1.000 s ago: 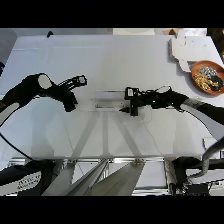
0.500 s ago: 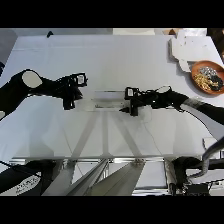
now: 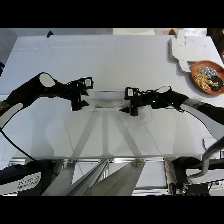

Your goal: Fold the box and place the chain.

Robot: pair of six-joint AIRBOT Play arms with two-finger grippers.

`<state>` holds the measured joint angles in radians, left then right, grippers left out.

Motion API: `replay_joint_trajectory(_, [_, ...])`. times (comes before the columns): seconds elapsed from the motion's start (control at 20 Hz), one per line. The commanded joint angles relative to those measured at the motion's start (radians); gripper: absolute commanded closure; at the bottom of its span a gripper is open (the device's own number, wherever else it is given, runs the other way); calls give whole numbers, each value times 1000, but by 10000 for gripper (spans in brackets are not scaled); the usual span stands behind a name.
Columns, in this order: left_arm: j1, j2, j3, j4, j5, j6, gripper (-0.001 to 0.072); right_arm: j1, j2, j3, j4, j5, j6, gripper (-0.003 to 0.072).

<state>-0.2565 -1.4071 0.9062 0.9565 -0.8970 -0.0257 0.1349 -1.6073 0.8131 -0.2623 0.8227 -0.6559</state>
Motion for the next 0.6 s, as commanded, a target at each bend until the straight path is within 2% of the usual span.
replay_joint_trajectory(0.0, [-1,-38,0,-3,18,63,187,1,-1,0,0,0,0,211])
replay_joint_trajectory(0.2, [-1,-50,0,-8,18,113,196,1,-1,0,0,0,0,211])
replay_joint_trajectory(0.55, [-1,-82,0,-112,6,161,197,1,-1,0,0,0,0,211])
